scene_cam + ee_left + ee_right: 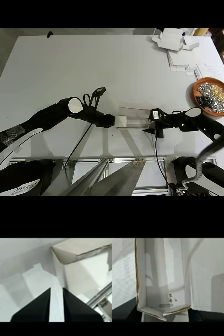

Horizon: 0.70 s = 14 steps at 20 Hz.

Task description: Fold the box and place the chain.

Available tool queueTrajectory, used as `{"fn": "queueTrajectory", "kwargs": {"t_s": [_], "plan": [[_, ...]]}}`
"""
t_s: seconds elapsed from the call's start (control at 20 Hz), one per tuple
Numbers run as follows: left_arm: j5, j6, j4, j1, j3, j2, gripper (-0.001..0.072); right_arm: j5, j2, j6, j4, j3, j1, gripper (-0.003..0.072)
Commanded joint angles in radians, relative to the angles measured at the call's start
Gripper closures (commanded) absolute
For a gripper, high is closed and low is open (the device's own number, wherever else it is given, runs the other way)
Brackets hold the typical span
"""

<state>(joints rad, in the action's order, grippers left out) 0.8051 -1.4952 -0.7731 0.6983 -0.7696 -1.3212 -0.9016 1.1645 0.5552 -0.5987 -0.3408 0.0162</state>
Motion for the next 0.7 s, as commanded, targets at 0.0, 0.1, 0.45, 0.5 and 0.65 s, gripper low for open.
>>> {"fn": "queueTrajectory", "kwargs": {"t_s": [0.0,0.1,0.45,0.5,0.65], "plan": [[-0.059,0.018,0.043,0.023,-0.002,0.008,0.0494,0.0,0.0,0.0,0.0,0.0,0.0,0.029],[-0.061,0.017,0.043,0.023,-0.002,0.008,0.0479,0.0,0.0,0.0,0.0,0.0,0.0,0.029],[-0.096,0.013,0.043,0.022,-0.002,0.009,0.0472,0.0,0.0,0.0,0.0,0.0,0.0,0.029],[-0.099,0.013,0.043,0.022,-0.002,0.009,0.0403,0.0,0.0,0.0,0.0,0.0,0.0,0.029],[-0.099,0.014,0.043,0.027,-0.009,0.008,0.0395,0.0,0.0,0.0,0.0,0.0,0.0,0.029]]}}
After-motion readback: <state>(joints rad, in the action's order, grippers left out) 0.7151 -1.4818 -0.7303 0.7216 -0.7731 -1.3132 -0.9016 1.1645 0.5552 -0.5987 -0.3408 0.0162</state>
